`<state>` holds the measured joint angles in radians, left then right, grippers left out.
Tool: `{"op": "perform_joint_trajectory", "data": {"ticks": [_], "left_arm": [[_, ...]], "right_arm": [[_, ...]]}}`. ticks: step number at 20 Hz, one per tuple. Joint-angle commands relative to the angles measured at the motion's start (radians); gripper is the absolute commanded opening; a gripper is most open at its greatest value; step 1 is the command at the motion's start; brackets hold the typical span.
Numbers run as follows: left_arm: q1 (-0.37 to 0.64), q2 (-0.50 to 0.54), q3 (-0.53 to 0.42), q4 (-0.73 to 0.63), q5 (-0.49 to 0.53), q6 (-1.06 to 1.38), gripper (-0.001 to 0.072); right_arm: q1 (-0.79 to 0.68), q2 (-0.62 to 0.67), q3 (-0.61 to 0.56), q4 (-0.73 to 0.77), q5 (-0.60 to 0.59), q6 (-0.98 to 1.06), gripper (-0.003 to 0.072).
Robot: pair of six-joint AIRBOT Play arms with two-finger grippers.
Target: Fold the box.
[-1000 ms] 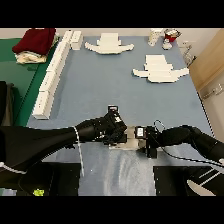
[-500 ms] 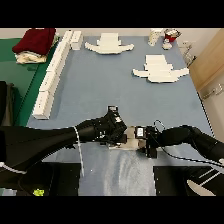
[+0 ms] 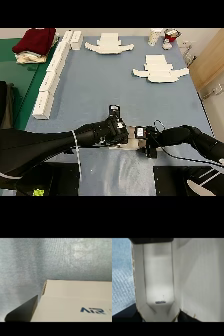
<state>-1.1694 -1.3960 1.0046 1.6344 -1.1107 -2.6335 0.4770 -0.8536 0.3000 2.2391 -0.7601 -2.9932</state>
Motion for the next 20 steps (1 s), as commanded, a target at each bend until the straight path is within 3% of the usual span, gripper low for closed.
{"op": "perform_joint_trajectory", "data": {"ticks": [1,2,3,4,6,7,13,14,15,16,20], "left_arm": [[-0.015,-0.012,0.001,0.039,0.003,-0.031,0.0344],[-0.015,-0.014,0.001,0.039,0.006,-0.031,0.0341],[-0.015,-0.015,0.001,0.038,0.007,-0.030,0.0185],[-0.016,-0.014,0.001,0.039,0.010,-0.030,0.0087],[-0.015,-0.015,0.001,0.039,0.011,-0.030,0.0084],[-0.015,-0.015,0.001,0.039,0.011,-0.030,0.0016],[-0.016,-0.014,0.001,0.037,0.011,-0.030,0.0019],[-0.016,-0.013,0.001,0.035,0.011,-0.028,0.0074],[-0.016,-0.013,0.001,0.034,0.010,-0.029,0.0340],[-0.016,-0.013,0.001,0.034,0.009,-0.030,0.0432],[-0.016,-0.010,0.017,0.014,-0.004,-0.011,0.0433]], "right_arm": [[0.000,0.001,0.000,0.000,0.000,0.000,0.0506],[0.000,0.001,0.000,0.000,0.000,0.000,0.0506],[0.000,0.001,0.000,0.000,0.000,0.000,0.0506],[0.000,0.001,0.000,0.000,0.000,0.000,0.0506],[0.000,0.001,0.000,0.000,0.000,0.000,0.0506],[0.000,0.001,0.000,0.000,0.000,0.000,0.0507],[0.000,0.001,0.000,0.000,0.000,0.000,0.0506],[0.000,0.001,0.000,0.000,0.000,0.000,0.0506],[0.000,0.001,0.000,0.000,0.000,0.000,0.0506],[0.000,0.001,0.000,0.000,0.000,0.000,0.0506],[0.000,0.001,0.000,0.000,0.000,0.000,0.0506]]}}
